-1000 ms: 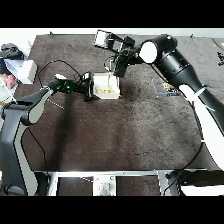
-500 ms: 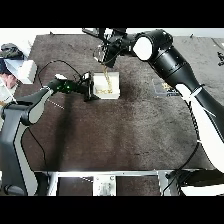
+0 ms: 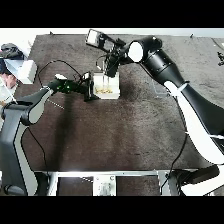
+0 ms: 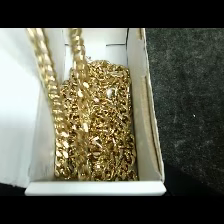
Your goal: Fold the box and place the chain.
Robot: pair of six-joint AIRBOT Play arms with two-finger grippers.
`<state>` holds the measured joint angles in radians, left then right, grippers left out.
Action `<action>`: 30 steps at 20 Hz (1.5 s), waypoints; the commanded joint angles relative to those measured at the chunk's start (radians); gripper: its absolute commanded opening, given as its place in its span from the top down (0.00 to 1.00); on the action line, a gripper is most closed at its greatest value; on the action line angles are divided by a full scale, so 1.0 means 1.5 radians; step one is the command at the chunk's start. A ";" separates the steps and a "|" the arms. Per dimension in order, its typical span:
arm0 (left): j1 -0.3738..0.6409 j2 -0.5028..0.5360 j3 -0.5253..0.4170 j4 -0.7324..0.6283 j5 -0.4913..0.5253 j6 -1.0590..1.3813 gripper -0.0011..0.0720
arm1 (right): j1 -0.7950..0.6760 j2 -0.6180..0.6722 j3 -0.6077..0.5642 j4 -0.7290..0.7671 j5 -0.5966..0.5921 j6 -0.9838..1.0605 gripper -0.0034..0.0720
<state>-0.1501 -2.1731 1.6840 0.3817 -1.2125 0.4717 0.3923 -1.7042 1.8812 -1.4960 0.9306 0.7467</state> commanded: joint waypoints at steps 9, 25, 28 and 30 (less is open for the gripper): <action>0.000 0.000 0.000 0.000 0.000 0.000 0.51 | -0.203 -0.035 -0.001 0.300 0.036 0.028 0.61; 0.000 0.000 0.000 0.000 0.000 0.000 0.51 | -0.276 -0.218 0.001 0.601 0.125 -0.218 0.97; 0.000 0.000 0.000 0.000 0.000 0.000 0.51 | -0.269 -0.218 0.001 0.631 0.183 -0.263 0.81; 0.000 0.000 0.000 0.000 0.000 0.000 0.51 | -0.269 -0.218 0.001 0.651 0.232 -0.277 0.78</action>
<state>-0.1501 -2.1731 1.6840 0.3817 -1.2125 0.4721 -0.0147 -2.0266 1.8812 -0.5694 1.1751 0.3927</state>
